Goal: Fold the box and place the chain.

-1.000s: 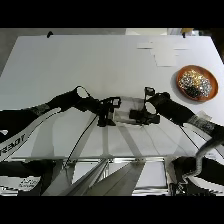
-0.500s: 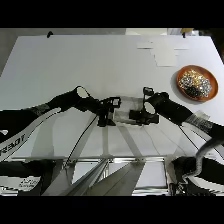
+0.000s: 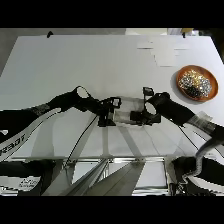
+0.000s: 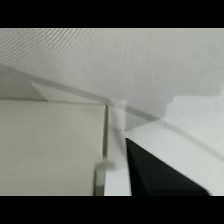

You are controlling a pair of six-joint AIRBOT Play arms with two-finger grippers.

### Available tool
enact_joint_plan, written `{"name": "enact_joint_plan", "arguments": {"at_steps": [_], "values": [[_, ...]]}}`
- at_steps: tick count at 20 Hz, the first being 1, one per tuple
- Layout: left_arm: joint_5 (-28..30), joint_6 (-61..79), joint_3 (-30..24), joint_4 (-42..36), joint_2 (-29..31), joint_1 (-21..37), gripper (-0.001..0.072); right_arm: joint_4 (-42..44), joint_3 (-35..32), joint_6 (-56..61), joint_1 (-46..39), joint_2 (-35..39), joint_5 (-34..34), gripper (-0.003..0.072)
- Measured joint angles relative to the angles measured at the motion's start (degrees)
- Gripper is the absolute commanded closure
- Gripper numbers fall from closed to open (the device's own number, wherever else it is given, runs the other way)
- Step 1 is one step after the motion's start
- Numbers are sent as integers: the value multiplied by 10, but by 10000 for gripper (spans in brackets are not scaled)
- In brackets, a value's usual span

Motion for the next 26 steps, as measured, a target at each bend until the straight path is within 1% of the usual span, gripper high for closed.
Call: {"name": "enact_joint_plan", "arguments": {"at_steps": [3, 4, 7, 11, 12, 13, 14, 16, 17, 18, 21, 24, 26], "values": [[0, 0, 0, 0, 0, 0, 575, -7, 1, -35, 0, 35, 0, 227], [0, 0, 0, 0, 0, 0, 575, -8, 1, -49, 0, 50, 0, 208], [0, 0, 0, 0, 0, 0, 575, -9, 9, -96, -9, 93, 9, 207], [0, 0, 0, 0, 0, 0, 575, -6, 56, -174, -64, 130, 27, 214], [0, 0, 0, 0, 0, 0, 575, -5, 72, -194, -86, 134, 29, 220], [0, 0, 0, 0, 0, 0, 575, -4, 91, -218, -115, 136, 30, 249], [0, 0, 0, 0, 0, 0, 575, -4, 109, -239, -144, 136, 31, 295], [0, 0, 0, 0, 0, 0, 575, -4, 145, -287, -218, 128, 30, 321], [0, 0, 0, 0, 0, 0, 575, -4, 161, -308, -254, 122, 29, 377], [0, 0, 0, 0, 0, 0, 575, -4, 175, -329, -291, 114, 26, 391], [0, 0, 0, 0, 0, 0, 575, -6, 209, -391, -399, 77, 22, 397], [0, 0, 0, 0, 0, 0, 575, -7, 224, -436, -479, 29, 18, 401], [0, 0, 0, 0, 0, 0, 575, -8, 228, -458, -511, -4, 12, 451]]}}
